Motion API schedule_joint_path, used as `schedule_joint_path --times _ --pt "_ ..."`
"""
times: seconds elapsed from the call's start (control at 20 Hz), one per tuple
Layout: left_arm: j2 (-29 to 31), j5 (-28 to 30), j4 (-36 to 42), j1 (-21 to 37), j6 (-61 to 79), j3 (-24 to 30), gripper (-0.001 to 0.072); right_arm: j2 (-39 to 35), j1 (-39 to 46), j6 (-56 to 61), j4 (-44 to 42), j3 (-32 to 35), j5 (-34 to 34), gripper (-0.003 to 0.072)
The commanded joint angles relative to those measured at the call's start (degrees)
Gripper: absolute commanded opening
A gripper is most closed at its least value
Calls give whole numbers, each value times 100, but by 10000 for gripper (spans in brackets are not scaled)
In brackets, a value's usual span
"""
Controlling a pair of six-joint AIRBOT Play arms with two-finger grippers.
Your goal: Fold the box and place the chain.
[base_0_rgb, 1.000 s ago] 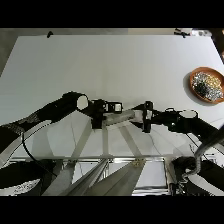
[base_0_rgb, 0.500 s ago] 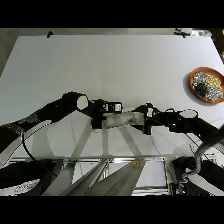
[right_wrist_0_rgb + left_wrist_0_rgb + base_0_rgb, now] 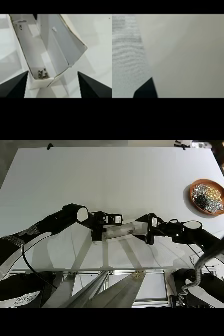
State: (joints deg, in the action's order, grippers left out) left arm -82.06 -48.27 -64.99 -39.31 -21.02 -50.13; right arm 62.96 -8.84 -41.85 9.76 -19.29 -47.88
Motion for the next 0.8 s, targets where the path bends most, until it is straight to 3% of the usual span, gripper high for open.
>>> schedule_joint_path --times 0.0,0.3,0.75 --pt "0 -2 -2 0 2 0 12 28 17 -240 -151 -83 0 720" --pt "0 -2 -2 0 2 0 12 772 39 -236 22 -599 -444 720" --pt "0 0 -2 0 2 0 12 1016 39 -146 684 -636 -824 720"
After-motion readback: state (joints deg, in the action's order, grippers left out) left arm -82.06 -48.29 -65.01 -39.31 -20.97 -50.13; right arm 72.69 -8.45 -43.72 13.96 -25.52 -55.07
